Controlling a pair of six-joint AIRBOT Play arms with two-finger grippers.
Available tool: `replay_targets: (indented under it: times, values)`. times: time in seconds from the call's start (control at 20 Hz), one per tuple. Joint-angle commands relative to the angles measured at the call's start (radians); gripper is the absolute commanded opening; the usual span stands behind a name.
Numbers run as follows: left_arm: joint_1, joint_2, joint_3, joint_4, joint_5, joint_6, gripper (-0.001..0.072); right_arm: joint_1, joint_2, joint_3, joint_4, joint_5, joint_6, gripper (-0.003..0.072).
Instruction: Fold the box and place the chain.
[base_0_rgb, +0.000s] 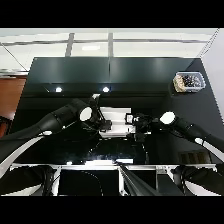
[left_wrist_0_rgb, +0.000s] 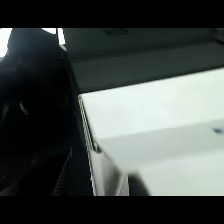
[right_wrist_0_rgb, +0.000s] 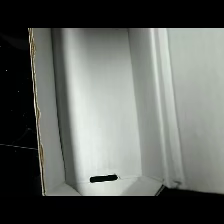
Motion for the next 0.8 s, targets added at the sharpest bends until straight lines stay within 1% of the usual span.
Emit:
replay_targets:
  times: [0.0, 0.2, 0.25, 0.5, 0.55, 0.6, 0.7, 0.75]
  values:
    - [-0.042, -0.05, 0.035, 0.068, -0.042, -0.096, 0.0393, 0.0, -0.001, 0.0, 0.0, 0.0, 0.0, 0.0495]
    - [-0.061, -0.111, 0.125, 0.102, -0.114, -0.122, 0.0394, 0.0, -0.001, 0.0, 0.0, 0.0, 0.0, 0.0496]
    - [-0.061, -0.119, 0.138, 0.108, -0.117, -0.134, 0.0394, 0.0, -0.001, 0.0, 0.0, 0.0, 0.0, 0.0495]
    - [-0.059, -0.123, 0.144, 0.119, -0.119, -0.158, 0.0394, 0.0, -0.001, 0.0, 0.0, 0.0, 0.0, 0.0496]
    - [-0.059, -0.123, 0.144, 0.119, -0.12, -0.158, 0.0376, 0.0, -0.001, 0.0, 0.0, 0.0, 0.0, 0.0496]
    - [-0.059, -0.123, 0.144, 0.121, -0.126, -0.158, 0.0327, 0.0, -0.001, 0.0, 0.0, 0.0, 0.0, 0.0496]
    - [-0.059, -0.123, 0.144, 0.13, -0.137, -0.163, 0.0314, 0.0, -0.001, 0.0, 0.0, 0.0, 0.0, 0.0496]
    - [-0.059, -0.123, 0.144, 0.131, -0.14, -0.163, 0.0265, 0.0, -0.001, 0.0, 0.0, 0.0, 0.0, 0.0495]
